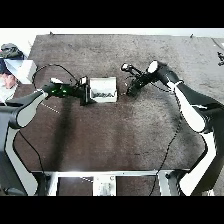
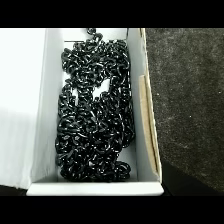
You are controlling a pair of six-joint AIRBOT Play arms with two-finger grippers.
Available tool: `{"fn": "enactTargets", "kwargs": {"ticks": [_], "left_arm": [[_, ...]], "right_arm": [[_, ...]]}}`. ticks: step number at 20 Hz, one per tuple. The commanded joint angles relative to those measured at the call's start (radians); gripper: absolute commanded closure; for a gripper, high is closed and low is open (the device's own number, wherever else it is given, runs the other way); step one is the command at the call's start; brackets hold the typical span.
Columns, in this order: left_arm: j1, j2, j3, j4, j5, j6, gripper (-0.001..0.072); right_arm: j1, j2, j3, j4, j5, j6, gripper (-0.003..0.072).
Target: Fold the box and place the chain.
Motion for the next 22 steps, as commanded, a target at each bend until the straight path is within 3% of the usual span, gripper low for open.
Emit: {"fn": "enactTargets", "kwargs": {"ticks": [1, 2, 4, 5, 7, 8, 14, 22], "left_arm": [[0.000, 0.000, 0.000, 0.000, 0.000, 0.000, 0.0505], [0.000, 0.000, 0.000, 0.000, 0.000, 0.000, 0.0505], [0.000, 0.000, 0.000, 0.000, 0.000, 0.000, 0.0505], [0.000, 0.000, 0.000, 0.000, 0.000, 0.000, 0.0505], [0.000, 0.000, 0.000, 0.000, 0.000, 0.000, 0.0504], [0.000, 0.000, 0.000, 0.000, 0.000, 0.000, 0.0505], [0.000, 0.000, 0.000, 0.000, 0.000, 0.000, 0.0505], [0.000, 0.000, 0.000, 0.000, 0.000, 0.000, 0.0505]], "right_arm": [[-0.002, -0.033, 0.000, -0.003, -0.025, -0.024, 0.0305], [-0.002, -0.039, 0.000, -0.003, -0.023, -0.023, 0.0354], [0.000, -0.040, 0.000, 0.000, 0.054, -0.079, 0.0588], [0.000, -0.035, 0.000, 0.005, 0.108, -0.117, 0.0643], [0.000, -0.005, 0.000, 0.043, 0.187, -0.121, 0.0644], [0.000, 0.021, 0.000, 0.079, 0.199, -0.121, 0.0701], [0.021, 0.230, 0.000, 0.367, 0.136, -0.148, 0.0701], [0.190, 0.319, 0.002, 0.340, -0.111, -0.134, 0.0701]]}}
